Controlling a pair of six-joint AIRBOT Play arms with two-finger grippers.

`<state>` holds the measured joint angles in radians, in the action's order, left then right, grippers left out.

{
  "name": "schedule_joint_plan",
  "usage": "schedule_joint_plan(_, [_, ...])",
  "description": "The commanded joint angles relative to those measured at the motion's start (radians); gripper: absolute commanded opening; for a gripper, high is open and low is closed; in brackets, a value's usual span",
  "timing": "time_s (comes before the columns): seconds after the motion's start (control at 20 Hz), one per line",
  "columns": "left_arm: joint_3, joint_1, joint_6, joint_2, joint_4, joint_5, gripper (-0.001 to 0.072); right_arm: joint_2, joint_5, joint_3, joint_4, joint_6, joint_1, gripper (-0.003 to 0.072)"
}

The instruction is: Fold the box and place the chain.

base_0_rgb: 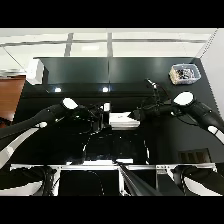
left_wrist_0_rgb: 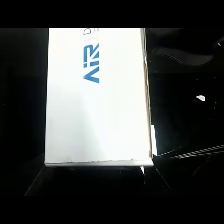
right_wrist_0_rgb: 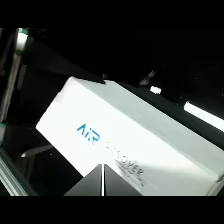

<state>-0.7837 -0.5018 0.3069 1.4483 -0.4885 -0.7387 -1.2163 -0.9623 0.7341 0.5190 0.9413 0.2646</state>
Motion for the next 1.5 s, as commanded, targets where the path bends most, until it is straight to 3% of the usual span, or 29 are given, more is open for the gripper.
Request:
schedule_joint_plan(0.0, [0.000,-0.001,0.000,0.000,0.000,0.000,0.0442,-0.060,0.023,-0.013,-0.012,0.039,-0.001,0.0015])
schedule_joint_plan(0.5, [0.000,0.000,0.000,0.000,0.000,-0.001,0.0443,-0.084,0.017,-0.013,0.076,0.064,-0.001,0.0015])
schedule_joint_plan(0.65, [0.000,0.000,0.000,0.000,0.000,-0.002,0.0443,-0.045,-0.094,0.042,0.069,0.049,-0.025,0.0015])
schedule_joint_plan(0.8, [-0.001,0.000,-0.004,-0.001,0.000,-0.003,0.0443,0.076,-0.235,0.142,0.105,0.046,-0.118,0.0014])
schedule_joint_plan(0.85, [-0.002,0.000,-0.079,-0.008,-0.009,-0.010,0.0487,0.123,-0.260,0.162,0.129,0.049,-0.165,0.0014])
schedule_joint_plan(0.9, [-0.008,0.000,-0.165,-0.016,-0.042,-0.017,0.0715,0.175,-0.280,0.171,0.151,0.057,-0.221,0.0014])
schedule_joint_plan(1.05, [-0.045,0.001,-0.309,-0.068,-0.237,-0.114,0.0720,0.290,-0.360,0.171,0.263,0.097,-0.384,0.0015])
schedule_joint_plan(1.2, [-0.106,-0.013,-0.393,-0.126,-0.201,-0.154,0.0720,0.314,-0.414,0.170,0.407,0.127,-0.493,0.0015])
schedule_joint_plan(1.45, [-0.254,-0.173,-0.412,-0.041,-0.181,0.023,0.0715,0.314,-0.327,0.148,0.431,0.136,-0.534,0.0015])
